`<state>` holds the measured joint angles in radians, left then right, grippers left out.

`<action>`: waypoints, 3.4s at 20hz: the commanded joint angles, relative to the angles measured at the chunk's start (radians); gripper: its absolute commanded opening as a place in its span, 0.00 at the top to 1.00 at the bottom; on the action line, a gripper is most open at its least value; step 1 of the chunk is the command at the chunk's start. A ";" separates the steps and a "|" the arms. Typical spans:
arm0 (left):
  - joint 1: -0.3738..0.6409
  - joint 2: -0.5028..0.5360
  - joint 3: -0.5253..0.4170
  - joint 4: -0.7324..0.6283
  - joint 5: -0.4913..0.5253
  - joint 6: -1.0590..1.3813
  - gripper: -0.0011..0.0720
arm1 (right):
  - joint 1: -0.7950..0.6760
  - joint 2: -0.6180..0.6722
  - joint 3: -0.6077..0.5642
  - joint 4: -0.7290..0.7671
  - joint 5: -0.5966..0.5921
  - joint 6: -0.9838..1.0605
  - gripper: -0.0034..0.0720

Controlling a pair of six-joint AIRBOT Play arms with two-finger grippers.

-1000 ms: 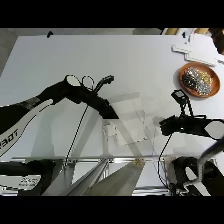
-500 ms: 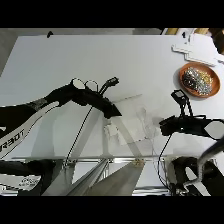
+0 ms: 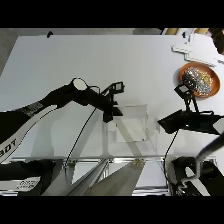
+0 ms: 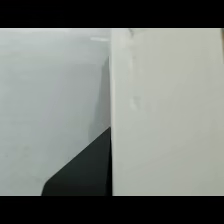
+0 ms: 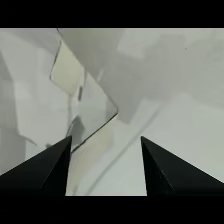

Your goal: Fold the box and place the chain.

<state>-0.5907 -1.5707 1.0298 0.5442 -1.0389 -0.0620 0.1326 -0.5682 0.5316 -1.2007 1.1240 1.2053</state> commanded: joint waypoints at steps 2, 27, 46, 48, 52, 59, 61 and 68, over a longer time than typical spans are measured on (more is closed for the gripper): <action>-0.084 0.008 0.001 0.145 0.096 0.035 0.98 | 0.001 0.005 0.074 -0.005 0.005 -0.003 0.32; -0.116 0.011 0.000 0.227 0.243 -0.233 0.99 | 0.001 0.005 0.073 -0.007 -0.025 -0.063 0.32; -0.116 -0.006 0.000 0.175 0.265 -0.132 0.99 | 0.001 0.005 0.073 -0.006 -0.043 -0.089 0.32; -0.116 -0.006 0.000 0.163 0.266 -0.103 0.99 | 0.001 0.005 0.073 -0.006 -0.043 -0.089 0.32; -0.116 -0.006 0.000 0.164 0.266 -0.095 0.99 | 0.001 0.005 0.073 -0.006 -0.043 -0.089 0.32; -0.114 -0.003 0.000 0.171 0.264 -0.096 0.97 | 0.001 0.005 0.073 -0.005 -0.010 -0.171 0.32; -0.115 -0.003 0.000 0.167 0.264 -0.095 0.97 | 0.001 0.005 0.073 -0.003 0.013 -0.199 0.32; -0.115 -0.003 0.000 0.168 0.261 -0.095 0.97 | 0.002 0.005 0.031 0.110 0.074 -0.444 0.67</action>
<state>-0.7055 -1.5745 1.0286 0.7124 -0.7761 -0.1577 0.1333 -0.5640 0.5877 -1.1507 1.1751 0.8837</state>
